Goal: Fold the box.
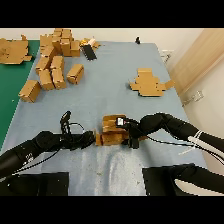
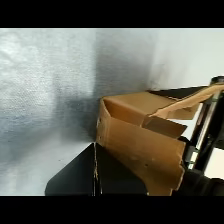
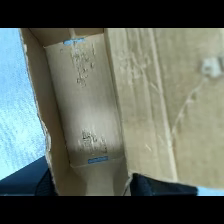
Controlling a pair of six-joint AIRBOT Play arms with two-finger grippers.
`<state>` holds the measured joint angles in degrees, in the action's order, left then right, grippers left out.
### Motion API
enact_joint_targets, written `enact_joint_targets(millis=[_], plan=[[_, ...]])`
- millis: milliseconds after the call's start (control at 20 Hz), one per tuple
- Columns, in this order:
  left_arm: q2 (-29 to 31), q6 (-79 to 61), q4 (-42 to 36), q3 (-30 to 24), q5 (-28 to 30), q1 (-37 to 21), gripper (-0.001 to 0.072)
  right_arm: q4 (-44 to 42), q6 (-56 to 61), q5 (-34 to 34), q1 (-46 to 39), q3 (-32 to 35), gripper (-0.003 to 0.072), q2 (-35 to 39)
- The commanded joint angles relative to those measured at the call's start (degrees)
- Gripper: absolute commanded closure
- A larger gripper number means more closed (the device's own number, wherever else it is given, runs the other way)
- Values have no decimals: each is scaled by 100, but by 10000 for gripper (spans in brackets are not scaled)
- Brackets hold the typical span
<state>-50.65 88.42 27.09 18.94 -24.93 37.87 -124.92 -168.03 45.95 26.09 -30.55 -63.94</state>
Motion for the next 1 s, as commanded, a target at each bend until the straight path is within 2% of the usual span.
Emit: enact_joint_targets(millis=[0, 100, 250, 300, 400, 750, 900, 950], plan=[[-9, -90, -37, 260, -7, 57, 704, 0, 0, 0, 4, -2, 187, -2], [-68, 400, 476, 509, 81, 225, 706, 0, 0, 0, 4, -2, 187, -2], [-313, 2245, 2090, 761, -13, 533, 705, 0, 0, 0, 4, -2, 187, -2], [-398, 2590, 2358, 813, -13, 667, 705, 0, 0, 0, 4, -2, 187, -2], [-525, 2796, 2433, 861, -4, 817, 700, 0, 0, 0, 4, -2, 187, -2], [-494, 2793, 2396, 861, -22, 820, 697, 0, 0, 0, 4, -2, 187, -2], [-494, 2741, 2441, 861, -208, 748, 694, 0, 0, 0, 4, -2, 187, -2], [-494, 2684, 2435, 863, -282, 693, 486, 0, 0, 0, 4, -2, 187, -2]])
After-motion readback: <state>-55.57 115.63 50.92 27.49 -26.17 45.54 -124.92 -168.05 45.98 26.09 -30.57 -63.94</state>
